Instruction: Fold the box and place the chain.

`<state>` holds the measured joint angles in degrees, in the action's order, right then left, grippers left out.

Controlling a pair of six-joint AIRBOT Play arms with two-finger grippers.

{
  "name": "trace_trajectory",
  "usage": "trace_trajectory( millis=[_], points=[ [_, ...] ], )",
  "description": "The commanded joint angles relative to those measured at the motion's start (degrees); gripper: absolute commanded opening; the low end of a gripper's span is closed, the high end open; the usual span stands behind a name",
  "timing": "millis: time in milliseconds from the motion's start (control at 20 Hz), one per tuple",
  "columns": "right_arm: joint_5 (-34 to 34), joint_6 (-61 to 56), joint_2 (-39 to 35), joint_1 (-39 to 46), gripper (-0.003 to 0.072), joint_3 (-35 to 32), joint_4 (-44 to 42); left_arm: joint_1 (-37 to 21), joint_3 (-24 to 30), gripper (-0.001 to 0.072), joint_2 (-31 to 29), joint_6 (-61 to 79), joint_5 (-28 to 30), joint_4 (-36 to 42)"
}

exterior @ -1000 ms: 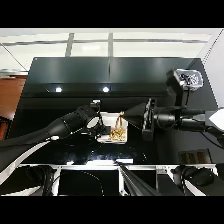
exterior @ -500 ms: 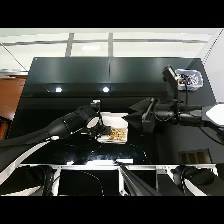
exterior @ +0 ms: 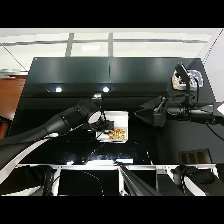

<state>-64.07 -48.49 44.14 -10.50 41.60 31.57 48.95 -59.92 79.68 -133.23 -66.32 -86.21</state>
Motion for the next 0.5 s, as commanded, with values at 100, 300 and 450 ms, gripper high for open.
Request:
trace_trajectory(
  millis=[100, 300, 450],
  points=[
    [0.0, -0.2, -0.1, 0.9, 0.0692, 0.0, 1.0, -0.4, -2.7, 0.0464, -4.9, 18.7, -12.1, -4.0],
    [0.0, -0.2, -0.1, 0.9, 0.0692, 0.0, 4.4, -3.7, -1.8, 0.0464, -14.2, 31.6, -13.3, -6.3],
    [0.0, -0.2, -0.1, 0.9, 0.0692, 0.0, 5.6, -11.8, 4.3, 0.0465, -22.4, 39.6, -8.2, -4.8]
  ],
)
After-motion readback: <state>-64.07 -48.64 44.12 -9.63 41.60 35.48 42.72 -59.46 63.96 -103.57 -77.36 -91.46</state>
